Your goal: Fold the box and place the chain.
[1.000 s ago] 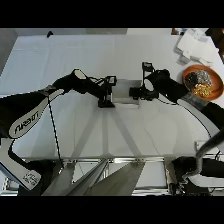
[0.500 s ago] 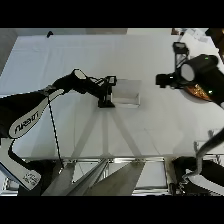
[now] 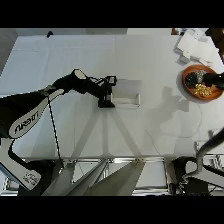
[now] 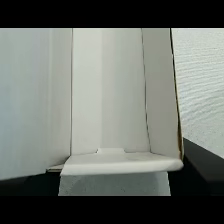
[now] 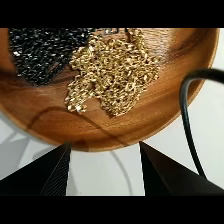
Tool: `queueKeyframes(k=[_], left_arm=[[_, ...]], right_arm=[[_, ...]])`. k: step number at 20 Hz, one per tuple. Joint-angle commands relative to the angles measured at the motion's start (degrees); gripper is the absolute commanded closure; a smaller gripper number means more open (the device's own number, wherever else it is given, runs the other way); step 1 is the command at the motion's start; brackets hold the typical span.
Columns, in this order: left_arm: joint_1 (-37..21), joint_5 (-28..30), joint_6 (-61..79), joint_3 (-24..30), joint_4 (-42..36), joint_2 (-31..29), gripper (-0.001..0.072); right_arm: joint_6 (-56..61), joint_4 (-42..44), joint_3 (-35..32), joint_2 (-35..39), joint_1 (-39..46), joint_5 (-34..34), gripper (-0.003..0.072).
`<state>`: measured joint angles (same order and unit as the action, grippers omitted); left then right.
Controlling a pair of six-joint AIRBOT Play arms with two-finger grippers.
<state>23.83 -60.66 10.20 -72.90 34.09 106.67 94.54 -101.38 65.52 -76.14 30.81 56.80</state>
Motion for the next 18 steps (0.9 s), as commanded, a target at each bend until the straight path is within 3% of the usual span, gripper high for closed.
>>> queueKeyframes(k=[1, 4, 10, 12, 13, 15, 18], left_arm=[[0.0, 0.0, 0.0, 0.0, 0.0, 0.0, 0.0432], [0.0, 0.0, 0.0, 0.0, 0.0, 0.0, 0.0432], [0.0, 0.0, 0.0, 0.0, 0.0, 0.0, 0.0432], [0.0, 0.0, 0.0, 0.0, 0.0, 0.0, 0.0432], [0.0, 0.0, 0.0, 0.0, 0.0, 0.0, 0.0432], [0.0, 0.0, 0.0, 0.0, -0.1, 0.0, 0.0432], [0.0, 0.0, 0.0, 0.0, -0.1, 0.0, 0.0432]], right_arm=[[-5.2, 3.1, 3.4, -7.1, 5.6, -2.8, 0.0195], [-6.1, 3.7, 7.0, -14.1, 5.6, -2.3, 0.0195], [-6.2, 4.7, 7.5, -21.7, 5.6, -4.1, 0.0202], [-6.2, 4.5, 7.5, -22.0, 5.6, -4.2, 0.0273], [-6.3, 4.2, 7.6, -22.0, 5.6, -3.6, 0.0346], [-8.8, 4.0, 7.6, -21.9, 5.6, -1.1, 0.0678], [-11.3, 3.9, 7.6, -20.3, 5.6, 2.3, 0.0677]])
